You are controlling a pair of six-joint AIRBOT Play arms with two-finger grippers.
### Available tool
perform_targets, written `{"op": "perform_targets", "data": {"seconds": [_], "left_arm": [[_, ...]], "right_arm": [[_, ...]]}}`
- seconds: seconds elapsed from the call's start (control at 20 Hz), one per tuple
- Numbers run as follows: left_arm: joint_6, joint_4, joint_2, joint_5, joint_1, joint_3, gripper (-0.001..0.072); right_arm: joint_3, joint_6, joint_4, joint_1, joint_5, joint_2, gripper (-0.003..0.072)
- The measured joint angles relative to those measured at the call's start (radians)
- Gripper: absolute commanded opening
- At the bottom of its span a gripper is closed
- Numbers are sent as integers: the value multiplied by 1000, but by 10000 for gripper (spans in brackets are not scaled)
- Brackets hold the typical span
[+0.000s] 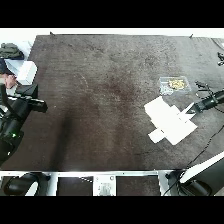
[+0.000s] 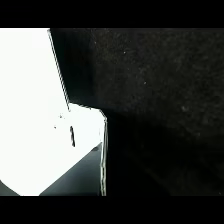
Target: Fold the box and place the chain.
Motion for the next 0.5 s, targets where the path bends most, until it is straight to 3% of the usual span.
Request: {"op": "perform_targets", "data": {"seconds": [0.3,0.5], "left_arm": [[0,0,0,0,0,0,11],[0,0,0,0,0,0,11]], "right_arm": [[-73,5,196,8,-5,28,-13],[-269,-17,339,47,-5,102,-14]]}}
